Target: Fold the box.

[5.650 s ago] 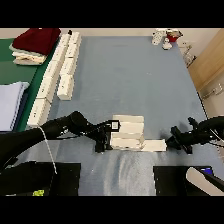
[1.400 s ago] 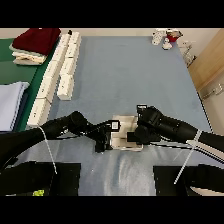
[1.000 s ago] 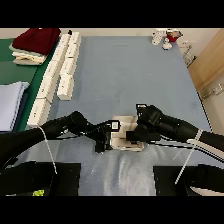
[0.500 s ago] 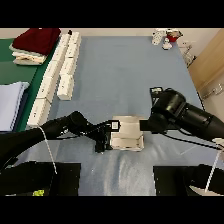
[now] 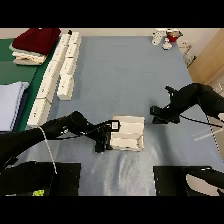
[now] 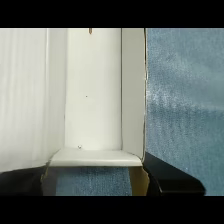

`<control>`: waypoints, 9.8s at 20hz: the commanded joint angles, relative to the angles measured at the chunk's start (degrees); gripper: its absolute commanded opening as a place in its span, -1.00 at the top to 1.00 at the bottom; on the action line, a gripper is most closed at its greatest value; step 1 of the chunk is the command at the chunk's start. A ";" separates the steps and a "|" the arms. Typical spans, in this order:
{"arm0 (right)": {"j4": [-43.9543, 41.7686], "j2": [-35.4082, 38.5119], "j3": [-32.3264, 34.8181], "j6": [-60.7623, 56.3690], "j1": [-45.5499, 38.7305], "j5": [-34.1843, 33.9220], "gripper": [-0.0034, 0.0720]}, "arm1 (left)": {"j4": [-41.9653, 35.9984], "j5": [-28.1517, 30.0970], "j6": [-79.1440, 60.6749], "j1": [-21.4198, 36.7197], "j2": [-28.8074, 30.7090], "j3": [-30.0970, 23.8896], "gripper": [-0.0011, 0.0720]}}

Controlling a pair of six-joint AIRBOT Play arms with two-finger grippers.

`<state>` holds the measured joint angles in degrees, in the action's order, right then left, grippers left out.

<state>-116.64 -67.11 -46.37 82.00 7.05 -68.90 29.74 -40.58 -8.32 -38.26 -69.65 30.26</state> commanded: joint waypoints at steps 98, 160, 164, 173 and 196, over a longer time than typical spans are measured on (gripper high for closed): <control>13.16 25.31 21.22 55.58 45.24 33.70 -0.05 | 0.02 0.02 -0.02 0.02 -0.04 0.04 0.01; -4.11 32.57 38.97 21.97 53.99 69.40 0.78 | 0.02 0.02 -0.02 0.02 -0.04 0.04 0.01; -2.23 32.54 36.17 21.94 50.64 60.76 0.78 | 0.02 0.02 -0.02 0.02 -0.04 0.04 0.01; 19.76 26.67 10.12 27.19 16.22 15.65 0.90 | 0.02 0.02 -0.02 0.02 -0.04 0.04 0.01; 15.32 -6.80 -8.41 43.82 4.35 11.17 0.90 | 0.00 0.07 -0.02 0.02 -0.02 0.11 0.01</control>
<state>-101.34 -73.73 -54.70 125.91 11.44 -57.74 29.76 -40.56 -8.32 -38.26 -69.67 30.28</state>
